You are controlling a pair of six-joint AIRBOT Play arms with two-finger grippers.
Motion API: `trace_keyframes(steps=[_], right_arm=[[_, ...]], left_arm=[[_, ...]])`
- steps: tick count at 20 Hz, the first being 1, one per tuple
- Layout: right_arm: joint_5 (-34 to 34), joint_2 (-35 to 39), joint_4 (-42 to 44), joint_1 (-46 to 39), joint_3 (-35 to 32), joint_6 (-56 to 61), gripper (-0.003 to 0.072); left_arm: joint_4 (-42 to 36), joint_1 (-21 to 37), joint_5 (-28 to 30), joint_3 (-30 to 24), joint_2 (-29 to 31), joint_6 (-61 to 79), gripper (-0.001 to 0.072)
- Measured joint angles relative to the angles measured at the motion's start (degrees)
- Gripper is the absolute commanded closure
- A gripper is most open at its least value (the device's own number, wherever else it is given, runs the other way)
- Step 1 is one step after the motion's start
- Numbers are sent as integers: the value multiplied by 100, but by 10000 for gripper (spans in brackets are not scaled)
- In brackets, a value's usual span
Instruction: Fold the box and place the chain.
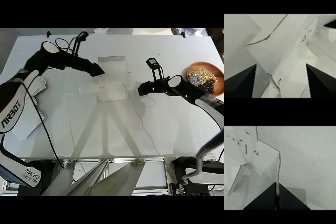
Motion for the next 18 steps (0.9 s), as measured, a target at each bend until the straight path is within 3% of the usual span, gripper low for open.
trace_keyframes(steps=[16, 17, 18], right_arm=[[-2, 0, 0, 0, 0, 0, 674], [-2, 0, 0, 0, 0, 0, 674], [0, 0, 0, 0, 0, 2, 674]], left_arm=[[46, -282, 267, 90, -319, 809, 4], [33, -321, 278, 90, -328, 892, 48], [35, -365, 289, 90, -339, 960, 189]])
